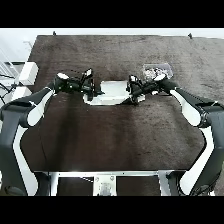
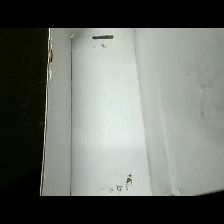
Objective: Fold the box and place the chain.
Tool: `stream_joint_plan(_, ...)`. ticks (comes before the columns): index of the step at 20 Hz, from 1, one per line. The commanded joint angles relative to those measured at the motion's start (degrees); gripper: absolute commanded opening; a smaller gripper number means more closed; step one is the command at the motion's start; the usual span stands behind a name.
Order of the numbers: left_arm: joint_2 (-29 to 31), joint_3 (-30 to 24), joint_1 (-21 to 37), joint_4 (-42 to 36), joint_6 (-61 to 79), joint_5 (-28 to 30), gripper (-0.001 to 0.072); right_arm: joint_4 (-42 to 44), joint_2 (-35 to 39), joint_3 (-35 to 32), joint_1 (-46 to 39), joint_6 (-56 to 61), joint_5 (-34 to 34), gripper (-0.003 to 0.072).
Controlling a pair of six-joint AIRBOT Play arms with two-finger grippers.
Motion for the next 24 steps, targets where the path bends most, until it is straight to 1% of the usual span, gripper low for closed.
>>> stream_joint_plan(1, 0.0, 0.0, 0.0, 0.0, 0.0, 0.0, 0.0019, -0.2, -0.4, 0.0, 0.0, 0.0, 0.1, 0.0614)
stream_joint_plan(6, 0.0, 0.0, 0.0, 0.0, 0.0, 0.0, 0.0019, -0.1, -0.5, 0.0, 0.0, 0.0, 0.0, 0.0606)
stream_joint_plan(8, 0.0, 0.0, 0.0, 0.0, 0.0, 0.0, 0.0019, -0.1, -0.5, 0.0, 0.0, 0.0, 0.1, 0.0492)
stream_joint_plan(24, 0.0, 0.0, 0.0, 0.0, 0.0, 0.0, 0.0019, 0.0, -0.5, -0.1, -0.1, 0.0, 0.0, 0.0494)
